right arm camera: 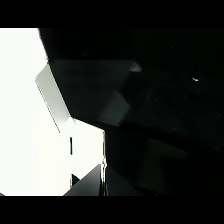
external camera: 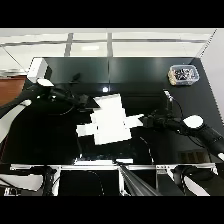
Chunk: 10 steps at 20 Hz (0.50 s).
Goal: Fold the box and place the chain.
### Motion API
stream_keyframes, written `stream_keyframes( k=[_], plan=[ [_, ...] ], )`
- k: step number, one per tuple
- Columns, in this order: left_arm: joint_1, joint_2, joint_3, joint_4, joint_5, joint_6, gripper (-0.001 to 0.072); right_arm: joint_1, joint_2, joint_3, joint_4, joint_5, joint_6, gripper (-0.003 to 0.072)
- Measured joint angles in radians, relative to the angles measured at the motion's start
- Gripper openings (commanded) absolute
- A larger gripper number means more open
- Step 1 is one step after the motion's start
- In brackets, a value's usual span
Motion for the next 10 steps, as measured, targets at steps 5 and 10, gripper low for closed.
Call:
stream_keyframes(
  k=[5,10],
  plan=[
    [-0.071,-0.096,0.074,0.019,-0.123,0.150,0.0438,0.005,0.000,-0.001,0.002,-0.003,0.000,0.0013],
    [-0.109,-0.121,0.140,0.171,-0.166,0.210,0.0199,0.006,0.000,-0.001,0.001,-0.003,0.000,0.0013]
  ],
)
